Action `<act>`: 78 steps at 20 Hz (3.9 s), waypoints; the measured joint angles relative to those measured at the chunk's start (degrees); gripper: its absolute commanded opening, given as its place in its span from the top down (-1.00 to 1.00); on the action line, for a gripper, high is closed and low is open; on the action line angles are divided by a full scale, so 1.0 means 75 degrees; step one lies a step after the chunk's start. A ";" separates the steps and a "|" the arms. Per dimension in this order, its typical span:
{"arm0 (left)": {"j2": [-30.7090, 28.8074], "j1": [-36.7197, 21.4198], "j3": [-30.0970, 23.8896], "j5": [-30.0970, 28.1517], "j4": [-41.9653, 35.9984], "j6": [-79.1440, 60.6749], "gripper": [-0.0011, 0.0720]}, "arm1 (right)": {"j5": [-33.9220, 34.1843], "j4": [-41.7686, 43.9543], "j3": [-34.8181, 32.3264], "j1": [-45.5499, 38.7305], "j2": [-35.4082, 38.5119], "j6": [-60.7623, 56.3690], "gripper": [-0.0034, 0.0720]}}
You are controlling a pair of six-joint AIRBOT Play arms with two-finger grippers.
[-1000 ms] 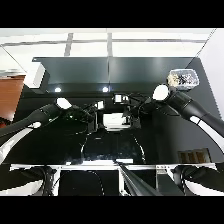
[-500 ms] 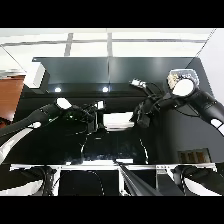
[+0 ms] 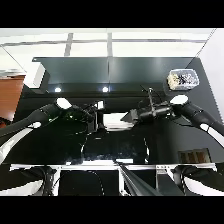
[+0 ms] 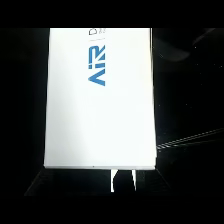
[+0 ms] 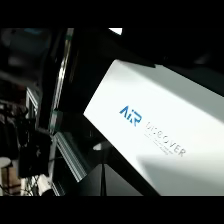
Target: Fold the box and place the chain.
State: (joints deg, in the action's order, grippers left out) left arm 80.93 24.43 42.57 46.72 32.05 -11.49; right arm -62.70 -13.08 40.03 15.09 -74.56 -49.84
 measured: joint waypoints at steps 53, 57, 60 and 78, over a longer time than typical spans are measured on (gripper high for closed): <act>-0.1139 0.0434 0.0472 0.0405 -0.0405 0.0370 -0.95 | -0.0985 -0.4575 0.1358 -0.3838 0.2361 -0.1428 0.88; -0.0221 0.0909 0.1195 0.0087 -0.1306 0.0600 -0.96 | -0.0764 -0.4596 0.1352 -0.3952 0.2419 -0.1457 0.88; 0.0504 0.1043 0.1699 0.0096 -0.1547 0.0825 -0.96 | -0.0688 -0.4605 0.1352 -0.3978 0.2436 -0.1448 0.88; 0.1154 0.1134 0.2040 0.0781 -0.0560 0.1577 -0.96 | -0.0242 -0.4607 0.1352 -0.3990 0.2436 -0.1131 0.88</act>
State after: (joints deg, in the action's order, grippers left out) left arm 89.58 32.93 57.87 52.58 27.86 0.34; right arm -64.51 -47.64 50.17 -14.83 -56.29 -58.33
